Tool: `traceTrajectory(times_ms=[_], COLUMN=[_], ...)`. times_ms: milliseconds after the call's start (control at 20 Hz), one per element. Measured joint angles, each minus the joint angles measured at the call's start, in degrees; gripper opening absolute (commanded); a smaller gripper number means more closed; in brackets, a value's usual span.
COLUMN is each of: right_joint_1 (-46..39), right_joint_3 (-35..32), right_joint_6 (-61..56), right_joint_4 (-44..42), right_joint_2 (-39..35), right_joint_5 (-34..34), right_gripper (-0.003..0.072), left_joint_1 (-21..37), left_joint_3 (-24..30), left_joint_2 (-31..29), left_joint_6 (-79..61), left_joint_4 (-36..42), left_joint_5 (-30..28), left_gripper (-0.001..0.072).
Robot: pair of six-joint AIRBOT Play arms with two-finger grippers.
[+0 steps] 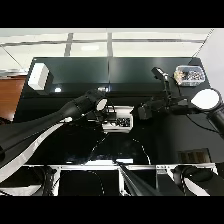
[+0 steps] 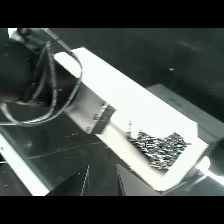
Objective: Fold the box and place the chain.
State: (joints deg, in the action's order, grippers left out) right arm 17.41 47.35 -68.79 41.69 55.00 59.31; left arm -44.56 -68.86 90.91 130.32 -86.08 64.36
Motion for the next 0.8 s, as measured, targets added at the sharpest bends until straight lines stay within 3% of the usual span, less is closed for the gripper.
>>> traceTrajectory(times_ms=[450,500,600,800], right_joint_1=[-15.0,-15.5,-16.2,-16.8], right_joint_3=[0.5,0.5,0.5,0.5], right_joint_6=[2.9,3.4,4.4,5.4], right_joint_4=[7.4,7.5,7.7,7.8], right_joint_2=[-1.1,-1.2,-1.2,-1.2], right_joint_5=[8.6,9.3,10.2,10.9], right_gripper=[0.0204,0.0203,0.0204,0.0204], left_joint_1=[-0.1,-0.1,-0.2,-0.6], left_joint_3=[0.0,0.0,-0.5,-1.6], left_joint_2=[0.0,0.0,-0.3,-3.3], left_joint_6=[-0.1,-0.5,-0.9,-1.0], left_joint_4=[0.0,0.0,0.1,-1.8], left_joint_5=[-0.8,-0.9,-0.9,-0.4], left_gripper=[0.0029,0.0056,0.0448,0.0451])
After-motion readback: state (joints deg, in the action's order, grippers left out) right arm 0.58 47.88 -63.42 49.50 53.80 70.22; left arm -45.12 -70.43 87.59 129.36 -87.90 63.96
